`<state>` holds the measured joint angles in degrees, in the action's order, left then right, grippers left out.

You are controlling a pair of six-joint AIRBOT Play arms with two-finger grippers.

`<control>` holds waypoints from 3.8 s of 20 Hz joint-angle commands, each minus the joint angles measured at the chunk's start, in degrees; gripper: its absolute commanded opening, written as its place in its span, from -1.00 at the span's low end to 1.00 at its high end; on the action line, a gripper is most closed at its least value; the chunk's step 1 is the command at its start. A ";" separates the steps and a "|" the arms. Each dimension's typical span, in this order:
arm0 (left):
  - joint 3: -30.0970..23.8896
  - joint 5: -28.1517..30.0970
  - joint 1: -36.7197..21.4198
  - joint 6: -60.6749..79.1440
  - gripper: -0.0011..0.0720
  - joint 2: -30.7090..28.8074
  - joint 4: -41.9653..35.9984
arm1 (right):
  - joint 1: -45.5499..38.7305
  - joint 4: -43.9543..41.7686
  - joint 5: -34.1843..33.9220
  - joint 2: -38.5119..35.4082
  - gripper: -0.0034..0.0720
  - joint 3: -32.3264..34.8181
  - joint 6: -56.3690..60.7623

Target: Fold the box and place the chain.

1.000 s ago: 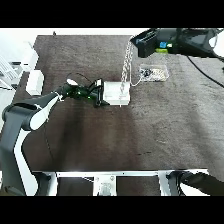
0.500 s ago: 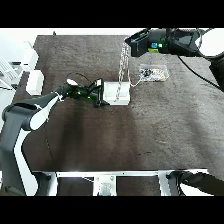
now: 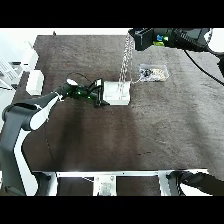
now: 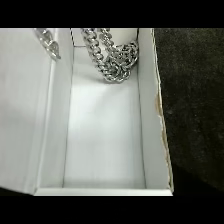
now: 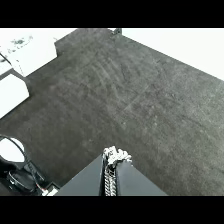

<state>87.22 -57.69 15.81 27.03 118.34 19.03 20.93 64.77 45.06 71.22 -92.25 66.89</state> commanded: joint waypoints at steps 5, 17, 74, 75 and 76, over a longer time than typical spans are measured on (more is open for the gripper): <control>0.00 0.00 0.00 0.00 0.14 -0.02 0.00 | 0.04 3.28 3.61 -0.13 -0.87 -0.04 0.26; 0.00 0.00 0.00 0.00 0.14 -0.02 0.00 | 0.00 10.25 5.57 -0.13 -0.87 8.31 7.58; 0.00 0.11 0.00 0.00 0.13 -0.02 -0.02 | -18.93 -14.69 -12.59 28.35 0.29 15.10 -5.46; 0.00 0.11 0.00 0.00 0.14 -0.02 -0.02 | -19.71 -18.40 -10.03 31.12 0.29 11.91 -7.78; 0.00 0.11 0.00 0.00 0.14 -0.02 -0.02 | -20.46 -20.39 -7.63 33.46 0.29 9.07 -8.59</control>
<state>87.22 -57.63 15.81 27.00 118.34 19.00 2.46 55.13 29.39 97.47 -75.55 67.26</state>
